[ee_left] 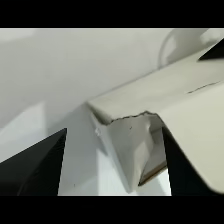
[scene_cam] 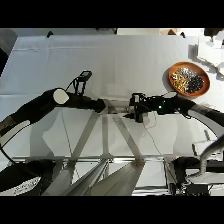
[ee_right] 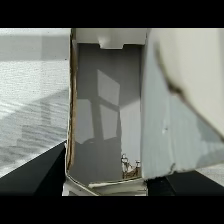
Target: Fold the box and place the chain.
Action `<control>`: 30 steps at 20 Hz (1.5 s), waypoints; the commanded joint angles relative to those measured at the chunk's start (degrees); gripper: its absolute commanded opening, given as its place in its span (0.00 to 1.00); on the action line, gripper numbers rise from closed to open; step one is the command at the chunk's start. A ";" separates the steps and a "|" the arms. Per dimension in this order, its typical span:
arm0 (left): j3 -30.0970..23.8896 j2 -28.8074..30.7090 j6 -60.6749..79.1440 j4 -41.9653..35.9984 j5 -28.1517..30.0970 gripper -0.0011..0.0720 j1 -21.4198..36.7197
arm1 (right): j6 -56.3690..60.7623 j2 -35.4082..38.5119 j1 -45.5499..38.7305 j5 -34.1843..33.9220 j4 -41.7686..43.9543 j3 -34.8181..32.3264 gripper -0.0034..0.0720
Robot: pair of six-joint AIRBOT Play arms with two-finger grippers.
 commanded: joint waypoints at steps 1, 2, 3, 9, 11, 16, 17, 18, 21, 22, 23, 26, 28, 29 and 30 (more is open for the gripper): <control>4.46 -2.62 -10.14 9.25 -5.44 0.88 -3.19 | 0.02 0.02 -0.02 0.02 0.00 0.02 0.58; 5.22 -3.56 -10.16 9.29 -4.81 0.88 -4.52 | 0.00 0.02 -0.02 0.02 0.00 0.02 0.58; 5.86 -4.44 -10.49 9.33 -4.13 0.87 -5.62 | 0.00 0.02 -0.02 0.02 0.00 0.02 0.58; 9.84 -8.92 -25.20 16.31 -5.38 0.83 -8.70 | 0.00 0.02 -0.02 0.02 0.00 0.02 0.58; 10.36 -8.94 -29.07 19.56 -5.92 0.77 -9.38 | 0.00 0.02 -0.02 0.02 0.00 0.02 0.58; 10.38 -9.05 -35.36 25.03 -9.99 0.54 -10.40 | 0.00 0.02 -0.02 0.02 0.00 0.02 0.58; 10.38 -9.05 -36.41 26.05 -10.16 0.51 -10.73 | 0.00 0.02 -0.02 0.02 0.00 0.02 0.58; 10.38 -9.05 -37.46 26.62 -10.10 0.49 -11.10 | 0.00 0.02 -0.02 0.02 0.00 0.02 0.58; 10.38 -9.05 -43.25 29.92 -10.12 0.41 -12.17 | 0.02 0.02 -0.02 0.00 0.00 0.02 0.58; 10.38 -9.05 -44.57 30.84 -9.92 0.38 -12.59 | 0.00 0.02 -0.02 0.02 0.00 0.02 0.58; 10.38 -9.09 -45.64 31.91 -9.38 0.38 -13.18 | 0.00 0.02 -0.02 0.02 0.00 0.02 0.58; 10.40 -9.51 -47.65 32.52 -7.54 0.29 -14.34 | 0.00 0.02 -0.02 0.02 0.00 0.02 0.58; 10.54 -10.19 -47.63 32.65 -7.65 0.22 -15.17 | 0.02 0.02 -0.02 0.02 0.00 0.02 0.58; 10.69 -10.64 -47.63 32.61 -7.78 0.20 -15.43 | 0.00 0.02 -0.02 0.00 0.00 0.02 0.58; 10.93 -11.04 -47.60 32.50 -7.89 0.15 -15.74 | 0.00 0.02 -0.02 0.02 0.00 0.02 0.58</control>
